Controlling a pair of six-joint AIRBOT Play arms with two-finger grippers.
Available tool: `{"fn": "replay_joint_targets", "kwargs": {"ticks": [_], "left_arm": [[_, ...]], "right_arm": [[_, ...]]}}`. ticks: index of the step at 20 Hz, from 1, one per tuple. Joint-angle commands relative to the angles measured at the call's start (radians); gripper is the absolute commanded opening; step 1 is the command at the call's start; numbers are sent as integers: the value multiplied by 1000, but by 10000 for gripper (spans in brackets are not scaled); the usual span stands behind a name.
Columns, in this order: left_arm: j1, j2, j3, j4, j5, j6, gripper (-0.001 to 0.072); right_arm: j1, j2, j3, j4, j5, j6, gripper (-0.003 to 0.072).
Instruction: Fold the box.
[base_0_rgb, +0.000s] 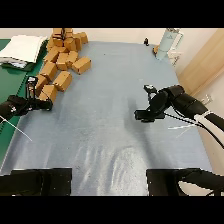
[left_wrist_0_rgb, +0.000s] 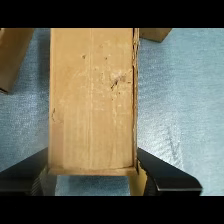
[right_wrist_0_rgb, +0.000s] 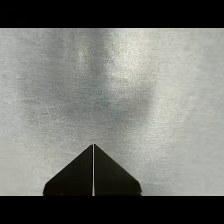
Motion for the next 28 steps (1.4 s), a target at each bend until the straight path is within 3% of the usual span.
{"fn": "replay_joint_targets", "kwargs": {"ticks": [1, 15, 16, 18, 21, 24, 26, 28], "left_arm": [[-5, -4, 2, 0, 12, 0, 518], [-5, -4, 2, -1, 10, -1, 524], [-5, -4, 2, -1, 10, -1, 673], [-3, -3, 2, -4, 8, -9, 694], [-2, 33, 2, 0, -49, -9, 695], [-2, 113, 2, 10, -170, -12, 694], [-2, 180, 2, 67, -244, -46, 695], [-2, 241, 2, 163, -252, -144, 695]], "right_arm": [[0, -1, 1, 0, 0, 0, 7], [0, -1, 1, 0, 0, 0, 6], [0, -1, 1, 0, 0, 0, 6], [0, -1, 1, 0, 0, 0, 6], [0, -1, 1, 0, 0, 0, 6], [0, -1, 1, 0, 0, 0, 6], [0, -1, 1, 0, 0, 0, 7], [0, -1, 1, 0, 0, 0, 6]]}}
